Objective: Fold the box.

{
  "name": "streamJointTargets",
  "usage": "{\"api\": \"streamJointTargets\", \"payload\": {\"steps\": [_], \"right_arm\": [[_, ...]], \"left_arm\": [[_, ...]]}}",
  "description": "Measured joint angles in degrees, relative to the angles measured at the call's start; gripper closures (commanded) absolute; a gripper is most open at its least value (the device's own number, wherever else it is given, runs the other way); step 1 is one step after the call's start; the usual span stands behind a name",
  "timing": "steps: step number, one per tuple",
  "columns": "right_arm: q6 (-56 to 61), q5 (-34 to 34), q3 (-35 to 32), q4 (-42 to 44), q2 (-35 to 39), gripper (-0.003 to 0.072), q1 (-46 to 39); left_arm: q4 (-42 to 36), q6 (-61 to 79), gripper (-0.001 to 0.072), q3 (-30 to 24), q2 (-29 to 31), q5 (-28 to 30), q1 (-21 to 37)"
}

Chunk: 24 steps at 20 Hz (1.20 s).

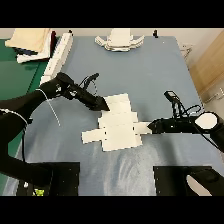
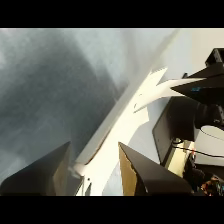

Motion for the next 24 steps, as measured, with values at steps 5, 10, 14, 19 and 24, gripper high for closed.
{"api": "streamJointTargets", "payload": {"steps": [5,10,14,19,24], "right_arm": [[0.48,-0.17,0.00,-0.24,0.00,0.0683,0.00],[0.83,-0.13,0.00,-0.39,0.00,0.0683,0.00],[0.83,-0.11,-0.02,-0.44,-0.02,0.0682,0.02],[0.85,-0.66,0.00,-0.46,0.00,0.0434,0.00],[5.09,-1.05,2.93,-3.13,0.83,0.0066,-0.02]], "left_arm": [[-4.00,5.44,0.0558,0.04,-2.23,-2.38,-0.70],[-5.18,7.82,0.0696,0.22,-2.75,-3.26,-0.83],[-5.40,9.22,0.0696,0.22,-2.84,-4.28,-0.87],[-4.92,10.62,0.0702,0.28,-2.84,-6.03,-1.16],[-4.66,19.43,0.0703,-0.02,1.36,0.44,-2.60]]}}
